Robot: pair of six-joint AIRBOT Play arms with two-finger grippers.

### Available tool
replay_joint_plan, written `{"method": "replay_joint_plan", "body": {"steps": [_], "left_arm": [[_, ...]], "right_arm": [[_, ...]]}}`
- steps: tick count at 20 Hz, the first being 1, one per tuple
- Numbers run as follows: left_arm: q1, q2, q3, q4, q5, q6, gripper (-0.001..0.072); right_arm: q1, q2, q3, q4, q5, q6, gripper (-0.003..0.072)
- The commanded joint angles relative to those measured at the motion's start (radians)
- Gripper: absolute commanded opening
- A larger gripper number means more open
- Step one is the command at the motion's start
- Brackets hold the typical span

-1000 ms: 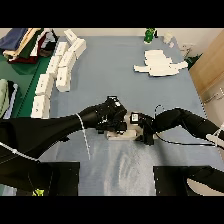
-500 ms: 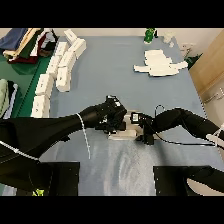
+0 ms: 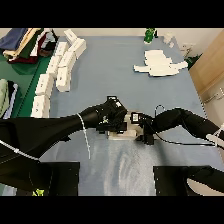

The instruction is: Fold the box.

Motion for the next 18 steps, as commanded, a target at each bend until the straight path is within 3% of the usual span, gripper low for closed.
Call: {"method": "replay_joint_plan", "body": {"steps": [1,2,3,4,6,8,17,18], "left_arm": [[0.000,0.001,0.001,0.003,-0.005,-0.001,0.0557],[0.000,0.001,0.001,0.003,-0.006,-0.001,0.0509],[0.000,0.001,0.001,0.003,-0.006,-0.001,0.0333],[0.000,0.000,0.001,0.004,-0.005,0.000,0.0230],[0.000,-0.002,0.001,0.005,-0.010,-0.002,0.0224],[0.000,-0.002,0.001,0.006,-0.012,0.000,0.0015],[0.000,-0.001,0.001,0.002,-0.013,0.000,0.0019],[0.000,-0.001,0.001,0.002,-0.013,0.002,0.0214]], "right_arm": [[0.001,0.000,0.000,0.000,0.000,0.000,0.0504],[0.001,0.000,0.000,0.001,0.000,0.000,0.0504],[0.001,0.000,0.000,0.000,0.000,0.000,0.0504],[0.001,0.000,0.000,0.000,0.000,0.000,0.0504],[0.001,0.000,0.000,0.000,0.000,0.000,0.0504],[0.001,0.000,0.000,0.000,0.000,0.000,0.0504],[0.001,0.000,0.000,0.000,0.000,0.000,0.0504],[0.001,0.000,0.000,0.000,0.000,0.000,0.0504]]}}
